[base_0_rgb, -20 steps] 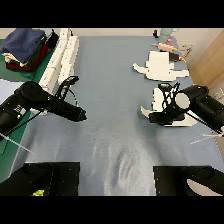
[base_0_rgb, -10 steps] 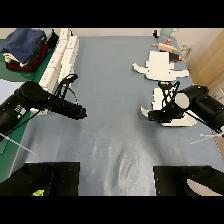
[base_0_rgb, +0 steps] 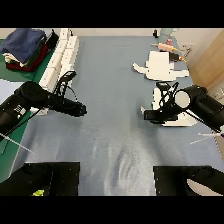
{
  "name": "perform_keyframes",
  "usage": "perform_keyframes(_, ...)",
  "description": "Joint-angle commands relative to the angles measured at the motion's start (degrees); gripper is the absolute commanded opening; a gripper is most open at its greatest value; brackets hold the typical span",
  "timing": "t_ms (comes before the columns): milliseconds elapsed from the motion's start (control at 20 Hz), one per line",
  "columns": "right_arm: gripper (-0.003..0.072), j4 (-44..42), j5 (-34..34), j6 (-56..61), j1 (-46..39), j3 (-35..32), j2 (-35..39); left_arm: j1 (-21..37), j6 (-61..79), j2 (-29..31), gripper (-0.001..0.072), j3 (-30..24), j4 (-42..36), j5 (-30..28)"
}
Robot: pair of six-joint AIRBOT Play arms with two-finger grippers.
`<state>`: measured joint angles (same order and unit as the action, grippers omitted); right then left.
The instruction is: Fold the box.
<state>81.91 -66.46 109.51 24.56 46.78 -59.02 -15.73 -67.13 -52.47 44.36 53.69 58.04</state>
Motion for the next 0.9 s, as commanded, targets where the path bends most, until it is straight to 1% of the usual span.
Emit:
perform_keyframes(0,0.0003,-4.46,0.52,0.02,0.07,0.04,-0.07,0.0,0.02,0.02,0.0015,-0.02,-0.11,-1.14)
perform_keyframes(100,0.0004,-4.59,1.99,0.57,0.04,0.04,-0.07,0.0,0.02,0.02,0.0015,-0.02,-0.09,-1.18)
perform_keyframes(250,0.0005,-3.52,2.36,0.66,-0.5,0.44,-0.07,0.0,0.0,-0.04,0.0016,-0.02,-0.09,-2.27)
perform_keyframes(300,0.0077,-2.38,1.38,2.27,-1.68,1.53,-0.04,0.0,0.0,-0.04,0.0016,-0.02,-0.11,-2.49)
perform_keyframes(350,0.0307,-1.95,-0.7,4.46,-3.58,3.52,-0.07,0.0,-0.07,-0.04,0.0017,-0.02,-0.11,-2.56)
perform_keyframes(400,0.043,-1.05,-2.84,4.48,-6.23,6.36,-0.07,0.0,-0.24,-0.04,0.0016,-0.02,-0.11,-2.58)
perform_keyframes(550,0.0429,8.15,-8.2,1.9,-17.68,15.5,-0.22,0.0,-2.4,-0.04,0.0017,-0.02,-0.11,-2.58)
perform_keyframes(600,0.0429,9.38,-10.05,-1.05,-23.54,18.58,-0.92,0.0,-3.61,-0.04,0.0017,-0.02,-0.11,-2.58)
perform_keyframes(700,0.0429,8.92,-12.81,-7.93,-36.0,23.32,-3.8,0.0,-6.6,-0.04,0.0018,0.0,-0.15,-2.56)
perform_keyframes(750,0.0429,8.41,-12.98,-11.37,-41.94,24.81,-5.77,0.0,-8.07,-0.04,0.0051,0.0,-0.17,-2.54)
perform_keyframes(800,0.043,7.52,-12.63,-14.32,-46.97,25.77,-7.78,0.0,-9.18,-0.04,0.0302,0.0,-0.17,-2.54)
perform_keyframes(850,0.043,6.14,-12.07,-17.84,-51.6,26.53,-10.1,0.0,-10.82,-0.04,0.0507,0.0,-0.17,-2.56)
